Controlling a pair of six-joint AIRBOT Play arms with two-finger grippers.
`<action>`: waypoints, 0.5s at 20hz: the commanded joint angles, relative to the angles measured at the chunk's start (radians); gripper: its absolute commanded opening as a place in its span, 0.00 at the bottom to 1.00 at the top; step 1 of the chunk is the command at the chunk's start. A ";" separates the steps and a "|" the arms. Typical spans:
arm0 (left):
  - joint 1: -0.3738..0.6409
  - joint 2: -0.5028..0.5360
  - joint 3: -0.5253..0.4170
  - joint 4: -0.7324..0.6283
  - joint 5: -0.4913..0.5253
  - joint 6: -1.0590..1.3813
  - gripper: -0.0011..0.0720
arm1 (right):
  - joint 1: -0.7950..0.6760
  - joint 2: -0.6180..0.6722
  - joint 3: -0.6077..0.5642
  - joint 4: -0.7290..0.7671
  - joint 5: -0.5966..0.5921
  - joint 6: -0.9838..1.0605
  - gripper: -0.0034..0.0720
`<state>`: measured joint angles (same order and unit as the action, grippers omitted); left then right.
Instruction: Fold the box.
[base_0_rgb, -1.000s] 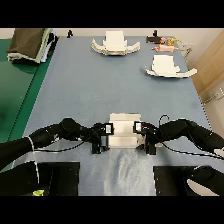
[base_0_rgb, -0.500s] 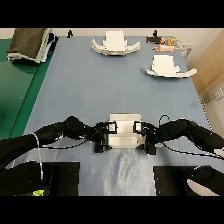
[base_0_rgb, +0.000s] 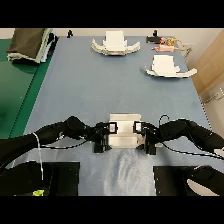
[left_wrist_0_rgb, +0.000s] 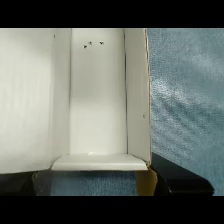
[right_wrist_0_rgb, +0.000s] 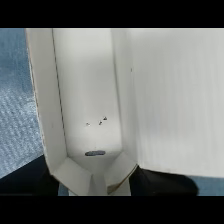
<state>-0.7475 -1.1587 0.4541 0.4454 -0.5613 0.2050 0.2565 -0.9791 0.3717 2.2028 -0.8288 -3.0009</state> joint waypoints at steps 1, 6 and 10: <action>-0.001 -0.001 0.000 0.026 -0.022 -0.007 0.97 | 0.001 0.000 0.001 0.000 0.000 0.000 0.72; -0.001 -0.001 0.000 0.026 -0.022 -0.007 0.72 | 0.001 0.000 0.001 0.000 0.000 0.000 0.72; 0.000 -0.001 0.000 0.026 -0.022 -0.008 0.72 | 0.001 0.000 0.001 0.000 0.000 0.000 0.73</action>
<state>-0.7475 -1.1587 0.4549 0.4671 -0.5793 0.1978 0.2565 -0.9791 0.3717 2.2032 -0.8284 -3.0013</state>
